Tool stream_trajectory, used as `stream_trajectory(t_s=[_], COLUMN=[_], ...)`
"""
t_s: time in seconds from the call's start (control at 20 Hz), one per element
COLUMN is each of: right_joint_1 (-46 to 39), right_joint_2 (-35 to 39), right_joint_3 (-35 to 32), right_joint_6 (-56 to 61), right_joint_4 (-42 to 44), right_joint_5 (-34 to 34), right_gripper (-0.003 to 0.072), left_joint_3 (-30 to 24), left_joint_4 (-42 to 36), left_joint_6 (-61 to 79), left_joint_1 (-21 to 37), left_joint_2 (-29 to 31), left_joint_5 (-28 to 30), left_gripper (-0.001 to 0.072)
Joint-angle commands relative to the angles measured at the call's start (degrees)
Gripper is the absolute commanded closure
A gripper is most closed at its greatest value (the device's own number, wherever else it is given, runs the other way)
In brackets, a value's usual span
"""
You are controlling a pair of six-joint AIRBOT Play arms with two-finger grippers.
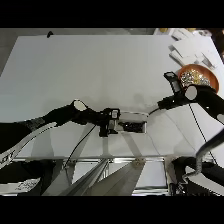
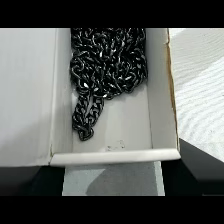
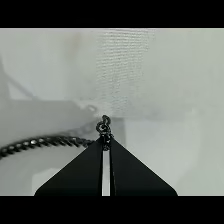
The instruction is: Fold the box and place the chain.
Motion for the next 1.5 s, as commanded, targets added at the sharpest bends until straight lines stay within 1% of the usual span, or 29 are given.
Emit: stream_trajectory(t_s=[0.0,0.1,0.2,0.25,0.35,0.45,0.55,0.65,0.75,0.9,0.95,1.05,1.15,1.25,1.35,1.4,1.45], right_joint_1=[0.07,0.07,0.07,0.07,0.07,0.07,0.07,0.07,0.07,0.07,0.09,2.23,7.08,12.15,15.93,17.53,18.71], right_joint_2=[5.90,10.05,16.17,20.13,28.50,36.50,42.71,45.59,45.18,41.94,40.41,36.24,30.60,24.59,19.45,17.51,16.13], right_joint_3=[0.00,0.00,0.00,0.02,0.02,0.02,0.00,0.00,0.00,0.00,0.00,0.00,0.00,0.00,0.02,0.00,0.00], right_joint_6=[0.02,-0.02,-0.35,-1.44,-3.98,-5.29,-5.38,-6.64,-9.86,-15.69,-17.53,-21.18,-24.46,-24.81,-24.94,-25.20,-25.38], right_joint_4=[0.76,2.86,6.29,9.46,15.80,21.18,26.64,33.66,41.22,47.80,48.78,48.65,47.82,44.13,41.64,40.41,39.08], right_joint_5=[3.15,5.57,9.14,12.00,20.46,26.03,27.39,26.36,25.70,25.09,24.63,21.44,17.92,15.04,14.25,13.64,12.76], right_gripper=[0.0675,0.0675,0.0675,0.0675,0.0674,0.0674,0.0674,0.0674,0.0674,0.0674,0.0674,0.0674,0.0673,0.0673,0.0671,0.0660,0.0626], left_joint_3=[-0.02,-0.02,-0.02,-0.02,-0.02,-0.02,-0.02,-0.02,-0.02,-0.02,-0.02,-0.02,-0.02,-0.02,-0.02,-0.02,-0.02], left_joint_4=[0.00,0.00,0.02,0.02,0.00,0.00,0.00,0.00,0.00,0.00,0.00,0.00,0.00,0.00,0.00,0.00,0.00], left_joint_6=[0.02,0.00,0.00,0.00,0.00,0.00,0.00,0.00,0.00,0.00,0.00,0.00,0.00,0.00,0.00,0.00,0.00], left_joint_1=[0.02,0.02,0.02,0.02,0.02,0.02,0.02,0.02,0.02,0.02,0.02,0.02,0.02,0.02,0.02,0.02,0.02], left_joint_2=[0.04,0.04,0.04,0.04,0.04,0.04,0.04,0.04,0.04,0.04,0.04,0.04,0.04,0.04,0.04,0.04,0.04], left_joint_5=[0.00,0.00,0.00,0.02,0.02,0.02,0.00,0.02,0.00,0.02,0.02,0.02,0.00,0.00,0.02,0.02,0.02], left_gripper=[0.0439,0.0439,0.0439,0.0439,0.0439,0.0439,0.0439,0.0439,0.0439,0.0439,0.0439,0.0439,0.0439,0.0439,0.0439,0.0439,0.0439])
